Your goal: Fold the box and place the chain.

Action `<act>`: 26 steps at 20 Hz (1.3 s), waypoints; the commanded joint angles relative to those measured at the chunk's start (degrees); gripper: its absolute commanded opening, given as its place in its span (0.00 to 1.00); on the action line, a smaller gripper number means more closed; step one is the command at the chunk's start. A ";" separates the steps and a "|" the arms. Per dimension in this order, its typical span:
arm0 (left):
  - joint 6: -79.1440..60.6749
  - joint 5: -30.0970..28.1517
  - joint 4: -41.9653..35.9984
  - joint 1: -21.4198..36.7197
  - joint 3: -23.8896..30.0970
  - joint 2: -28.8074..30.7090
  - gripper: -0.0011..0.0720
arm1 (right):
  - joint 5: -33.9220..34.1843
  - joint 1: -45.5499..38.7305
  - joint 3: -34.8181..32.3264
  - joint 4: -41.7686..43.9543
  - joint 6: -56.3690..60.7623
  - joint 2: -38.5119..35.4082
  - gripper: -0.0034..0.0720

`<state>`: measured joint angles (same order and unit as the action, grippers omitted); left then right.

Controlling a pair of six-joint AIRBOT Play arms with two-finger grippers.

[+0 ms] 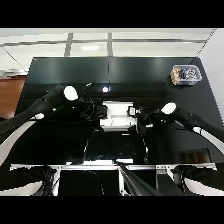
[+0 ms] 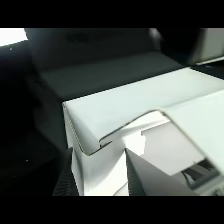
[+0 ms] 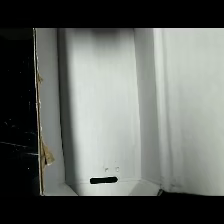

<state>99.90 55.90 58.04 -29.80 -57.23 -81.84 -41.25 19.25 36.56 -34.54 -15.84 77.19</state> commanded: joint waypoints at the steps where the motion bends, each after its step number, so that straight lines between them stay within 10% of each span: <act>1: 9.20 -0.22 9.09 -3.32 -1.79 0.00 0.55 | 0.00 0.04 -0.02 0.02 0.00 0.00 0.67; 26: 26.01 8.55 25.66 -10.99 -9.92 -6.64 0.40 | 0.15 0.04 -0.02 0.02 0.11 0.00 0.67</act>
<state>122.78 61.84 80.88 -40.32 -65.32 -87.13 -41.21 19.25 36.56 -34.54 -15.81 77.19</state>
